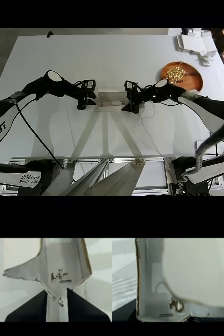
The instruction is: Fold the box and place the chain.
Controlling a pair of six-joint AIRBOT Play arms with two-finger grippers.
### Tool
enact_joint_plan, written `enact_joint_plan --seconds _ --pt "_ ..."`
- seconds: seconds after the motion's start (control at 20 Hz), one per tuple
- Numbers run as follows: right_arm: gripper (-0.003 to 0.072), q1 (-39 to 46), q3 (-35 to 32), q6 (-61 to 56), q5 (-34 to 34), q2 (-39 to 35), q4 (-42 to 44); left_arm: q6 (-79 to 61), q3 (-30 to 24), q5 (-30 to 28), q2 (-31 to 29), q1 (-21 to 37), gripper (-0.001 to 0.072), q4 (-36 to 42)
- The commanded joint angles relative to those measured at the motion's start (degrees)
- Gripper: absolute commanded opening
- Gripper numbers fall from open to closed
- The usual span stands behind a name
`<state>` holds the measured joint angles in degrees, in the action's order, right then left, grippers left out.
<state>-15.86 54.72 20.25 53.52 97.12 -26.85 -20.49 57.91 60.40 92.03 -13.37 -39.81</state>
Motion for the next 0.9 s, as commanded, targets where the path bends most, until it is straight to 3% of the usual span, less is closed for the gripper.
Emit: enact_joint_plan --seconds 0.0,0.1,0.2,0.25,0.7,0.8,0.85 --pt "0.0433 0.0 0.0 -0.2 -0.2 0.0 0.1 -0.5 0.0 1.3 0.0 -0.1 0.0258 0.4" --pt "0.0433 0.0 0.0 -0.2 -0.2 0.0 0.1 -0.5 0.0 1.3 0.0 -0.1 0.028 -0.3" --pt "0.0433 0.0 0.0 -0.2 -0.2 0.0 0.1 -0.5 0.0 0.8 0.0 0.2 0.0415 -2.3" --pt "0.0433 0.0 0.0 -0.2 -0.2 0.0 0.1 0.0 0.0 0.5 -0.1 0.6 0.0431 -3.1" --pt "0.0433 0.0 0.0 -0.2 -0.2 0.0 0.1 -0.2 0.0 3.8 -0.2 1.1 0.0419 -3.1" --pt "0.0433 0.0 0.0 -0.2 -0.2 0.0 0.1 -0.7 0.0 3.6 -0.2 1.1 0.0327 -3.1" --pt "0.0433 0.0 0.0 -0.2 -0.2 0.0 0.1 -1.0 0.0 2.6 -0.2 1.1 0.0237 -3.3"
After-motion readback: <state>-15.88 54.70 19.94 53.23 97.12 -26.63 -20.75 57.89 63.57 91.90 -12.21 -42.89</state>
